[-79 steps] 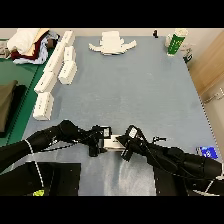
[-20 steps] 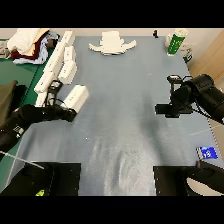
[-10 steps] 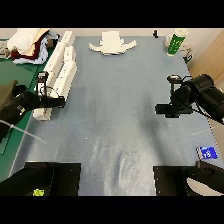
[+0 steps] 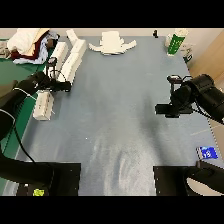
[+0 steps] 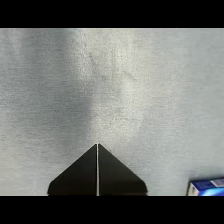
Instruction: Fold the box.
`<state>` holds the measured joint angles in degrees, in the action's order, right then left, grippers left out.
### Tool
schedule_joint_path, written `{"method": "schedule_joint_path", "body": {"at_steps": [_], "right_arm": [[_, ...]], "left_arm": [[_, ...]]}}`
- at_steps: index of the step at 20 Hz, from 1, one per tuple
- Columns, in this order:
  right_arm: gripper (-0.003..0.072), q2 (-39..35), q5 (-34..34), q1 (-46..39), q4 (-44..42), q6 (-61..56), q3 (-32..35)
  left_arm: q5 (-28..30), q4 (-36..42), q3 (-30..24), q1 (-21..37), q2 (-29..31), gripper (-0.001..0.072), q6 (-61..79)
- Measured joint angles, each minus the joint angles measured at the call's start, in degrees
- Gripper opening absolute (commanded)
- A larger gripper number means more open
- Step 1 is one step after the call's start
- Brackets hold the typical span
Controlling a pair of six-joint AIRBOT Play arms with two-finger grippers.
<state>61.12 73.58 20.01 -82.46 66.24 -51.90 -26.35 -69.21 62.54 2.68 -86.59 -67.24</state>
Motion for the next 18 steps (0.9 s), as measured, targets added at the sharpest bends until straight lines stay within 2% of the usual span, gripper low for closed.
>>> {"method": "schedule_joint_path", "body": {"at_steps": [5,18], "right_arm": [[0.002,0.02,0.0,0.0,0.0,0.0,0.0],[0.002,0.0,0.0,0.0,-0.02,0.0,0.0]], "left_arm": [[-0.63,-0.63,4.68,-0.07,-4.87,0.0479,-0.02],[2.49,-1.88,5.92,1.53,-9.22,0.0479,0.39]]}}
